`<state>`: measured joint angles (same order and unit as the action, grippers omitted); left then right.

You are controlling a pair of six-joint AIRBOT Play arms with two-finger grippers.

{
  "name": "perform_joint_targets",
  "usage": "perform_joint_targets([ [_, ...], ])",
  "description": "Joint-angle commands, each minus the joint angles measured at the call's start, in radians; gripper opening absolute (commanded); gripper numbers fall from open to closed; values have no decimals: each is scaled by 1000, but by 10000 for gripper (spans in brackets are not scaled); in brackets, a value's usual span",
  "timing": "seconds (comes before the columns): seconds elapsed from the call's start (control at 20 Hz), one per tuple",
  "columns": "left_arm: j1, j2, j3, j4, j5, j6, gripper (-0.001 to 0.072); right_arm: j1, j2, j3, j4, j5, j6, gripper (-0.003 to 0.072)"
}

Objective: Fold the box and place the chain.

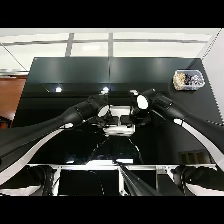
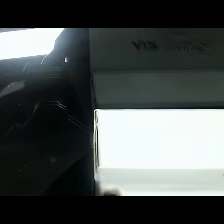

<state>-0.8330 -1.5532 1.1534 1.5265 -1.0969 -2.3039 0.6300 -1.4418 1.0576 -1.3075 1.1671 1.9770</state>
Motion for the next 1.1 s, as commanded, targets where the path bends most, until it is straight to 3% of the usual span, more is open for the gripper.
perform_joint_targets([
  [0.0, 0, 0, 0, 8, -5, -3, 26, -1, 26, 43, -30, 40, -79, 390],
  [0.15, 0, 0, 0, 28, -5, -3, 26, -1, 93, 71, -64, 134, -197, 389],
  [0.35, 0, 0, 0, 29, -3, -4, 26, -56, 251, 71, -244, 166, -209, 389],
  [0.45, 0, 0, 0, 29, 17, -4, 26, -149, 328, 70, -295, 129, -215, 390],
  [0.55, 0, 0, 0, 28, 23, -4, 27, -280, 354, 70, -360, 11, -232, 390],
  [0.65, 0, 0, 0, 29, 20, -4, 26, -410, 339, 58, -455, -143, -230, 410],
  [0.7, 0, 0, 0, 29, 21, -4, 27, -474, 319, 51, -461, -212, -231, 706],
  [0.9, 0, 0, 0, 29, 46, -3, 26, -724, 121, 63, -151, -272, -336, 720],
  [1.05, 0, 0, 0, 29, 27, -3, 26, -818, -40, 195, -100, -257, -196, 720],
])
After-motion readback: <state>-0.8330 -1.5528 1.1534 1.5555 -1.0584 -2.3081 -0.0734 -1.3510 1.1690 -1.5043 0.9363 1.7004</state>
